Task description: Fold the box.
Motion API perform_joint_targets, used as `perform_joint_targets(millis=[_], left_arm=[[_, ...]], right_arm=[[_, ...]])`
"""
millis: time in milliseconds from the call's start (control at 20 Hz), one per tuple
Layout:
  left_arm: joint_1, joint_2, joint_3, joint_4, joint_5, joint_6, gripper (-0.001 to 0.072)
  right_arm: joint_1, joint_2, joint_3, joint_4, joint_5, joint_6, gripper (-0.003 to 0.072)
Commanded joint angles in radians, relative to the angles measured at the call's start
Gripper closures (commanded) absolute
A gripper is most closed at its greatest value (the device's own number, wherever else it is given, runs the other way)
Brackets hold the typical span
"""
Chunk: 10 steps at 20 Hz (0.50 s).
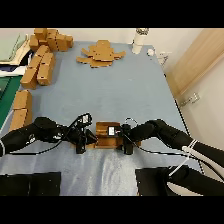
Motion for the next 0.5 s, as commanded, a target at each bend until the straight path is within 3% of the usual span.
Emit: perform_joint_targets(millis=[0,150,250,450], left_arm=[[0.016,0.075,0.001,0.177,0.004,-0.299,0.061],[0.06,0.198,0.001,0.394,-0.019,-0.733,0.0611],[0.109,0.291,0.001,0.51,-0.039,-1.01,0.0699],[0.256,0.381,0.0,0.808,-0.06,-1.568,0.0699]], right_arm=[[0.001,0.0,0.0,0.0,0.0,0.001,0.0171],[0.001,0.0,0.0,0.0,0.0,0.001,0.0171],[0.001,0.0,0.0,0.0,0.0,0.001,0.0171],[0.001,0.0,0.0,0.0,0.0,0.001,0.0171]])
